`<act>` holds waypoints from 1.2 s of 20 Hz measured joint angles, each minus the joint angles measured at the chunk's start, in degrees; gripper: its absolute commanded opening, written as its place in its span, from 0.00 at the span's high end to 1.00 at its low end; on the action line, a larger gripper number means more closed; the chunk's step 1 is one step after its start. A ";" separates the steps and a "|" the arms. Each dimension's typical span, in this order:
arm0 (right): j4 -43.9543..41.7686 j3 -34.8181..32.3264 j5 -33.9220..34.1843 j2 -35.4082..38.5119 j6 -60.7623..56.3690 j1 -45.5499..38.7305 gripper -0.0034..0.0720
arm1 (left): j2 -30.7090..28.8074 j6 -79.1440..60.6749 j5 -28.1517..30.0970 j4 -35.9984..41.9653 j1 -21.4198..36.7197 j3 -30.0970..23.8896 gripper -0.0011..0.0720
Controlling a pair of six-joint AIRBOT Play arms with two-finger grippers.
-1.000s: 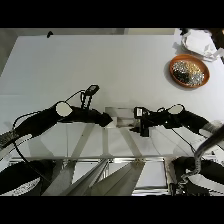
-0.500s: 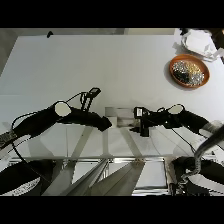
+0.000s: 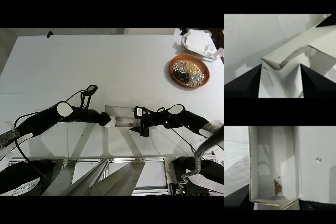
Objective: Fold the box and place the chain.
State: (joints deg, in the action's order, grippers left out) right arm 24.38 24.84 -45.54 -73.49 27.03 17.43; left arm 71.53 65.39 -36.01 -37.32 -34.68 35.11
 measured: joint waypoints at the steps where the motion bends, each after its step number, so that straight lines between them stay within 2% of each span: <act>1: 0.00 0.00 0.00 0.00 0.02 0.00 0.51 | 0.04 0.24 -0.09 -0.04 -0.02 -0.02 0.32; 6: 0.00 0.00 -0.02 0.00 0.02 0.00 0.51 | 0.04 0.68 0.37 -0.24 -0.61 0.11 0.31; 8: 0.02 0.00 -0.04 0.00 0.02 0.00 0.51 | 0.00 2.51 -1.25 -2.91 -1.16 1.29 0.31; 12: 0.02 0.00 -0.04 0.00 0.02 0.00 0.51 | 0.00 14.58 -7.32 -14.82 -2.29 7.45 0.33; 13: 0.02 0.00 -0.04 0.00 0.02 0.00 0.51 | 0.04 18.10 -9.51 -18.14 -2.82 9.66 0.38; 14: 0.00 0.00 -0.04 0.00 0.02 0.00 0.51 | 0.09 21.07 -11.80 -21.24 -3.34 11.78 0.46; 15: 0.02 0.00 -0.07 0.00 0.02 0.00 0.51 | 0.15 24.00 -14.51 -24.48 -3.96 14.03 0.47; 17: 0.00 0.00 -0.07 0.00 0.02 0.00 0.51 | 0.70 28.79 -19.63 -29.79 -4.83 18.25 0.44; 19: 0.00 0.00 -0.07 0.00 0.02 0.00 0.51 | 2.23 33.51 -24.15 -33.27 -5.31 22.29 0.28; 24: 0.00 0.00 -0.07 0.00 0.02 0.00 0.51 | 8.41 42.49 -30.99 -35.08 -7.06 28.57 0.28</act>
State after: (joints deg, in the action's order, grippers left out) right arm 24.38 24.84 -45.60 -73.49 27.05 17.43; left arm 79.94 107.87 -67.00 -72.40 -41.74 63.68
